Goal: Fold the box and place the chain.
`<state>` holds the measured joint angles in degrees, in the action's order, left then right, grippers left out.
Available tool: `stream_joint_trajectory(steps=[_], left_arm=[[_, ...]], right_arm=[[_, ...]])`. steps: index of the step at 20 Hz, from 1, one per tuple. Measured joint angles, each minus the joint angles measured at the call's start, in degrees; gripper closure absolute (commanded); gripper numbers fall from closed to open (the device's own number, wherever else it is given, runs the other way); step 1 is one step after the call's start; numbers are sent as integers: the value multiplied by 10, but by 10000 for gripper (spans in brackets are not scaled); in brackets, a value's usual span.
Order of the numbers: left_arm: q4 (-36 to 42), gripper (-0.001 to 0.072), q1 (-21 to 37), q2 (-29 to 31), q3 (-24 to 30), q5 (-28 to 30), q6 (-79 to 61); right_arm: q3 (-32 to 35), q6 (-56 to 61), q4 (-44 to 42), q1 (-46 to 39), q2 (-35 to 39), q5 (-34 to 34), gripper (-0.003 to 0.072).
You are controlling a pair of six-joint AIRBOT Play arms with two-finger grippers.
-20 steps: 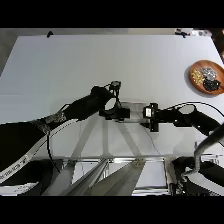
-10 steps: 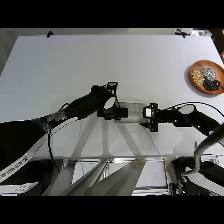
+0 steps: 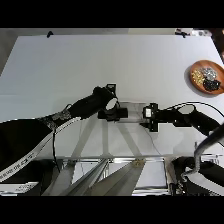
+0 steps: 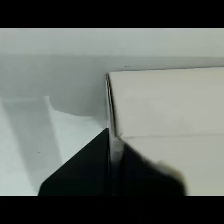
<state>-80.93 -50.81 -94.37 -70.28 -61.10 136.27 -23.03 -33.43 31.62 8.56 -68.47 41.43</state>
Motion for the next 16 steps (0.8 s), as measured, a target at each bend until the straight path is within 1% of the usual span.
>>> stream_joint_trajectory(steps=[7,10,11,12,13,14,16], left_arm=[[-4,691,0,-2,0,8,1],[-8,690,0,-2,0,13,-22],[-11,666,0,-2,0,15,-32],[-17,564,-1,-2,0,20,-44],[-35,464,-2,-5,1,44,-56],[-40,470,-2,-4,1,34,-57],[-42,581,-5,-4,1,28,-65]], right_arm=[[0,2,1,0,0,-1,225],[0,4,0,0,0,-1,225],[0,4,0,0,0,-1,225],[0,3,0,0,0,-2,225],[0,2,1,0,0,-3,225],[0,1,0,0,0,-2,225],[0,1,1,0,0,-2,225]])
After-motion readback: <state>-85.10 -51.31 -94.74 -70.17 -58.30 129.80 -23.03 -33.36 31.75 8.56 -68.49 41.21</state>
